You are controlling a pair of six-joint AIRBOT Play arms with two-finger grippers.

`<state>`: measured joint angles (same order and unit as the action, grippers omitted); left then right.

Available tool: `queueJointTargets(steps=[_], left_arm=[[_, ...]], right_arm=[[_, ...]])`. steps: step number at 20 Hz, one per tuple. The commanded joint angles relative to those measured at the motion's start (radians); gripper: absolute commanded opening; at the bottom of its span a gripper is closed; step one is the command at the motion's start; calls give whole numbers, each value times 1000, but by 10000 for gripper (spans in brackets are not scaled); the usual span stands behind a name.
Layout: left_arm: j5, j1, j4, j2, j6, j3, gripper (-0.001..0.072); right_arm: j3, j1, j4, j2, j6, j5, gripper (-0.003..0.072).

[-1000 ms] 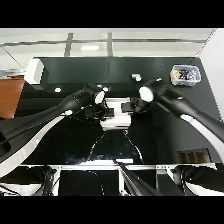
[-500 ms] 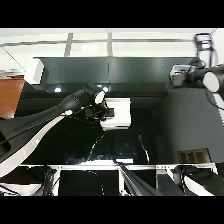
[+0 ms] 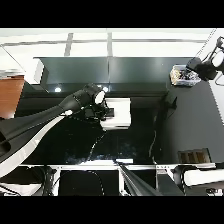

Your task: Fold the box and place the chain.

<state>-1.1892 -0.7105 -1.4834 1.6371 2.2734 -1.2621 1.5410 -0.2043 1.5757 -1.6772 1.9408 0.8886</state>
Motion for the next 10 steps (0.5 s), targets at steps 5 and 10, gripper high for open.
queueJointTargets(steps=[5, 10], left_arm=[[-2, 1, 4, 0, 0, 0, 26], [-3, 1, 4, 0, 0, 0, 26]], right_arm=[[334, -31, -57, -336, 211, 98, 558], [341, -46, -57, -370, 212, 98, 554]])
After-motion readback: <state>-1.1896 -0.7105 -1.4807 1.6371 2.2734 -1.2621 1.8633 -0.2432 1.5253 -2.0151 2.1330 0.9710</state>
